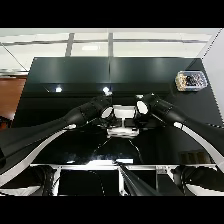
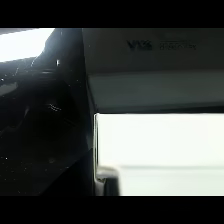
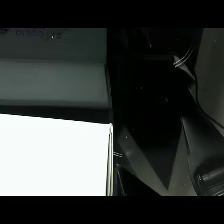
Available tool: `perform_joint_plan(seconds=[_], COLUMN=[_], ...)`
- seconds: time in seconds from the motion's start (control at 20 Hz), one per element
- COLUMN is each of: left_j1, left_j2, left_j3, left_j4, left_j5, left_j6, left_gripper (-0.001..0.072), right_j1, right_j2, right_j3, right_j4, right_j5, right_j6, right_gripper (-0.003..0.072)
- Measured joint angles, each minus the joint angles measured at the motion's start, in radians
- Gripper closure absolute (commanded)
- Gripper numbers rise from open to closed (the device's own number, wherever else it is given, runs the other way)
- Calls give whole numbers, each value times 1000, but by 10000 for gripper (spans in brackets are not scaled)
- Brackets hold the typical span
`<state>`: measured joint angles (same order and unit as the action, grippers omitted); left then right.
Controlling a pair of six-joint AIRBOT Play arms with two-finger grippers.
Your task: Fold the box and place the chain.
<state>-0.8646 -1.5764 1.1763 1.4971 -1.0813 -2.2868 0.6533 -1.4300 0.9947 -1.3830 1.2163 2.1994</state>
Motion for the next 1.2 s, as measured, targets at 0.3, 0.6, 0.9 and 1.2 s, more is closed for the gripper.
perform_joint_plan(seconds=[0.3, 0.6, 0.9, 1.2], left_j1=[0, 0, 0, 0], left_j2=[0, 0, 0, 0], left_j3=[0, 0, 0, 0], left_j4=[1, 2, 4, 3], left_j5=[-3, -2, 0, 0], left_j6=[0, 3, 3, 3], left_gripper=[679, 679, 678, 679], right_j1=[0, -5, -7, -9], right_j2=[0, 3, 12, 112], right_j3=[0, 0, 1, 18], right_j4=[3, 6, 14, -16], right_j5=[-20, -26, -59, -42], right_j6=[3, -1, -3, -60], right_gripper=[663, 664, 294, 296])
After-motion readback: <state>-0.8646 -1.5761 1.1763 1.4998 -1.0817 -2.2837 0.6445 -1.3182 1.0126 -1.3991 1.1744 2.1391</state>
